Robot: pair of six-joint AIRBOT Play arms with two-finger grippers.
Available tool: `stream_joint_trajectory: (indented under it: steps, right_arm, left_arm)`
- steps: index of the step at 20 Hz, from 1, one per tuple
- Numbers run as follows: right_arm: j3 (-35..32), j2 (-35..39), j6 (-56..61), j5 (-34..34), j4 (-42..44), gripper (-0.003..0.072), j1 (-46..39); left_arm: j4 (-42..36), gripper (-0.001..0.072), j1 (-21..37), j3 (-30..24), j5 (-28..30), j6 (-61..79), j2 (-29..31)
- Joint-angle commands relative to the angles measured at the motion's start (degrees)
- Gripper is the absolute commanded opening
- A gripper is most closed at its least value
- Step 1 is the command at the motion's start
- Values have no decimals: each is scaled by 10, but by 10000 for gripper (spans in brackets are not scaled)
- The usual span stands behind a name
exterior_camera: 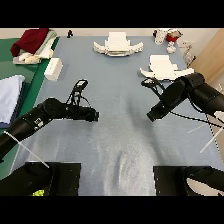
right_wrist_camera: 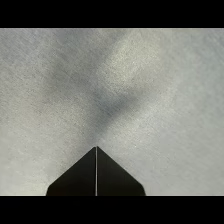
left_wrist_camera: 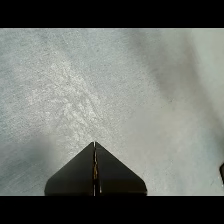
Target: Fold the box.
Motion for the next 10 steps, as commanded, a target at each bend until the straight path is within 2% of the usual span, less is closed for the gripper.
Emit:
stream_joint_trajectory:
  steps: [1,7,10]
  right_arm:
    - [0,0,0,0,0,3,0]
    - [0,0,0,2,1,3,0]
    - [0,-1,37,15,71,3,0]
  left_arm:
    - [0,12,0,0,0,0,0]
    - [0,12,0,0,0,0,0]
    - [0,12,0,0,0,0,0]
